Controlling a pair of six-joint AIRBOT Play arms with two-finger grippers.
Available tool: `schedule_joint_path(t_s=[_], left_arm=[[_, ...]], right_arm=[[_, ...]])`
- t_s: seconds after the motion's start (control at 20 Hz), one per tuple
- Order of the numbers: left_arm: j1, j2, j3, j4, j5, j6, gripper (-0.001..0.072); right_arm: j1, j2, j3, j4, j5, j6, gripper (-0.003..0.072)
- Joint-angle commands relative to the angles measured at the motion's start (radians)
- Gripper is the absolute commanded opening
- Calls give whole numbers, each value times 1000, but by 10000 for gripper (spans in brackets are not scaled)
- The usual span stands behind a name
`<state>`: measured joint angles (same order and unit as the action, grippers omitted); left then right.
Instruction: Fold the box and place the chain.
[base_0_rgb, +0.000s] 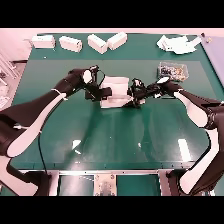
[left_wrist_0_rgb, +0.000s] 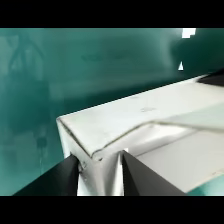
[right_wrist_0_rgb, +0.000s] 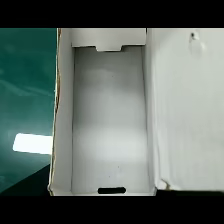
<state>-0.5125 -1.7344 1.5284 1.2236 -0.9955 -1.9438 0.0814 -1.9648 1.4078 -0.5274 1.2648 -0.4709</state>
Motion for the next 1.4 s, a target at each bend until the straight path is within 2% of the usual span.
schedule_joint_path(t_s=[0.0,0.4,0.45,0.5,0.95,1.35], left_arm=[[10,25,4,-29,2,26,290],[12,20,-48,-19,49,94,320],[12,18,-49,-18,47,98,429],[11,18,-51,-19,53,122,720],[11,18,-65,-18,53,99,717],[19,18,-72,40,14,21,716]], right_arm=[[2,-1,0,-5,-3,-1,335],[2,-1,0,-5,-3,-1,335],[2,-1,0,-5,-3,-1,335],[2,-1,0,-5,-3,-1,335],[2,-1,0,-5,-3,-1,335],[2,-1,0,-5,-3,-1,335]])
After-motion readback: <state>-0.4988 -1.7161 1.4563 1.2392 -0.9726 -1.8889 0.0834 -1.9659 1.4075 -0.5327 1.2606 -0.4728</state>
